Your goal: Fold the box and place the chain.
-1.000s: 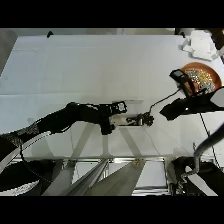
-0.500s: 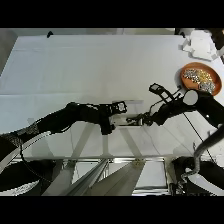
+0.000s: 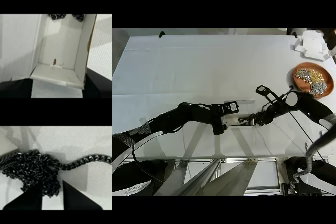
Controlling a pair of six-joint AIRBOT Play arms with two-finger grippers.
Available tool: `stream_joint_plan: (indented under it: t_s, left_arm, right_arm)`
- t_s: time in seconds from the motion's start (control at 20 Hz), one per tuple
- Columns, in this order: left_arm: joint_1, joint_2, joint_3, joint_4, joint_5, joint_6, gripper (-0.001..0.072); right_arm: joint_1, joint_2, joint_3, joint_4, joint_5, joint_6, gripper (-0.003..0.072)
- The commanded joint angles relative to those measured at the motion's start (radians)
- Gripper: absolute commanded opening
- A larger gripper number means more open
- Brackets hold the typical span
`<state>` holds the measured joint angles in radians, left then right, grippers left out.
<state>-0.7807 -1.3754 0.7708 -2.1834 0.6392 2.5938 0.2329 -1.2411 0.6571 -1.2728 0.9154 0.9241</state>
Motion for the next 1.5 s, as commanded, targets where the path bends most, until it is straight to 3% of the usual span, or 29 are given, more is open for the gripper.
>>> stream_joint_plan:
  t_s: [0.0, 0.05, 0.3, 0.6, 1.0, 1.45]
  left_arm:
    - [0.000, 0.001, 0.001, 0.000, 0.000, 0.000, 0.0397]
    - [0.000, 0.001, 0.001, 0.000, 0.000, 0.000, 0.0397]
    - [0.000, 0.001, 0.001, 0.000, 0.000, 0.000, 0.0397]
    - [0.000, 0.001, 0.001, 0.000, 0.000, 0.000, 0.0397]
    - [0.000, 0.001, 0.001, 0.000, 0.000, 0.000, 0.0397]
    - [0.000, 0.001, 0.001, 0.000, 0.000, 0.000, 0.0397]
  right_arm:
    - [0.002, -0.022, -0.001, 0.005, 0.035, 0.030, 0.0108]
    - [0.002, -0.022, -0.001, 0.005, 0.050, 0.030, 0.0017]
    - [0.002, 0.044, 0.003, 0.003, 0.098, 0.076, 0.0020]
    - [0.002, 0.339, 0.004, 0.046, 0.110, 0.100, 0.0019]
    - [0.002, 0.733, 0.004, 0.459, 0.071, -0.046, 0.0019]
    - [0.002, 0.765, 0.004, 0.824, 0.007, -0.260, 0.0019]
